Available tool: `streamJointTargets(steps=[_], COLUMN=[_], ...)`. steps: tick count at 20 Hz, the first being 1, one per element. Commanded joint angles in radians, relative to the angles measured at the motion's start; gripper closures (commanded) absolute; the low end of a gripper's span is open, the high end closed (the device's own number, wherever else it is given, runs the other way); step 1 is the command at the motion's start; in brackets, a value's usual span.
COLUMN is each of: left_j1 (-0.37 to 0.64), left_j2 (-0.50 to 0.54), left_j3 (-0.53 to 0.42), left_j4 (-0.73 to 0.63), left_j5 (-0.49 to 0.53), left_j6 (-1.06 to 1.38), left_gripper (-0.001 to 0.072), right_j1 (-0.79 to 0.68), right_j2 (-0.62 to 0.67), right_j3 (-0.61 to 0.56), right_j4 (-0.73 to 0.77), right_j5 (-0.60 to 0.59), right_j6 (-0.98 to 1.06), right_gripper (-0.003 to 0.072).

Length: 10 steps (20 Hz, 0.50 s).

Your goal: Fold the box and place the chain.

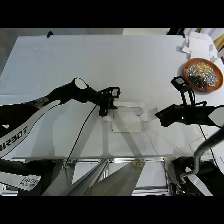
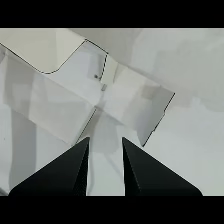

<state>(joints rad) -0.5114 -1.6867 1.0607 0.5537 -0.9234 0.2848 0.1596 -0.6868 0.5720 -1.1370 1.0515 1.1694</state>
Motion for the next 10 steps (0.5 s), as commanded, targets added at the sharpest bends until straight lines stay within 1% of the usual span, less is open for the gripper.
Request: streamJointTargets(steps=[1, 10], left_j1=[0.0, 0.0], left_j2=[0.0, -0.016], left_j3=[0.001, 0.001], left_j4=[0.003, 0.005], left_j5=[0.001, 0.0], left_j6=[-0.003, -0.005], left_gripper=[0.07, 0.0699], right_j1=[0.0, 0.0], right_j2=[0.001, 0.001], right_j3=[0.001, 0.001], right_j4=[0.0, 0.0], right_j5=[0.0, 0.0], right_j6=[0.0, 0.001], right_gripper=[0.0449, 0.045])
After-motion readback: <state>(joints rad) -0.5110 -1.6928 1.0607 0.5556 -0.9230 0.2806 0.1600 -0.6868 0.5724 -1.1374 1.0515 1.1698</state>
